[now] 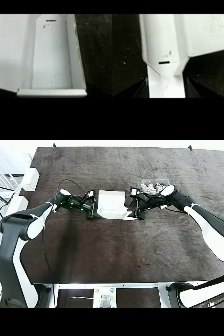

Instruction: Fold the box and place the chain.

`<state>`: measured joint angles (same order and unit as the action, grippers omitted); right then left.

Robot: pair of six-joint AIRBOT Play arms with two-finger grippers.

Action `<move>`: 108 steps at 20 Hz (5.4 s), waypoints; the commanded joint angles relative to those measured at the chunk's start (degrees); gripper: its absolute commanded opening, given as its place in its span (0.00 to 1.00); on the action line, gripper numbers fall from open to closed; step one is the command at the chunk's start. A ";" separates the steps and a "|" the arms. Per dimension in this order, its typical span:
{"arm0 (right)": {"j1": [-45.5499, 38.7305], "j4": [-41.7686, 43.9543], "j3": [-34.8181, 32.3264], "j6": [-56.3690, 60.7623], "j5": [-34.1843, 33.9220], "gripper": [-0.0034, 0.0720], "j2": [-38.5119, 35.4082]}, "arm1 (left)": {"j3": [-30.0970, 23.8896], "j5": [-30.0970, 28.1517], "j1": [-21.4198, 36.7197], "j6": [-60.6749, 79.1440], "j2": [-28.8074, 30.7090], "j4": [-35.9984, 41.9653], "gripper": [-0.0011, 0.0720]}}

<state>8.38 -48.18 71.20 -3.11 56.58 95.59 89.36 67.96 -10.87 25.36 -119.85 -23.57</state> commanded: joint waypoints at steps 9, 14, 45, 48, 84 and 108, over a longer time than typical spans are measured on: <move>3.48 4.79 -0.02 -3.13 -2.80 0.36 2.34 | 0.04 -0.02 -0.02 0.00 0.02 0.00 0.87; 4.81 8.61 0.11 -5.42 -6.67 0.34 4.00 | 0.04 0.00 -0.02 0.00 0.02 0.00 0.87; -1.11 -13.99 0.39 44.00 -0.33 0.05 -11.17 | 0.04 -0.02 0.04 0.00 0.02 0.00 0.87; -7.80 -13.46 -0.72 55.49 -0.37 0.06 -11.21 | 0.04 0.02 0.04 -0.02 0.02 0.00 0.87; -2.29 13.73 -1.68 61.44 2.95 0.57 0.22 | 0.04 0.13 0.04 0.00 0.02 0.00 0.87; 5.25 -1.77 3.13 82.34 -0.66 0.57 0.39 | 0.04 0.17 0.04 0.00 0.02 0.00 0.87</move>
<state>12.38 -46.44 74.02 74.72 56.71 95.90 89.36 68.16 -10.83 25.36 -119.85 -23.57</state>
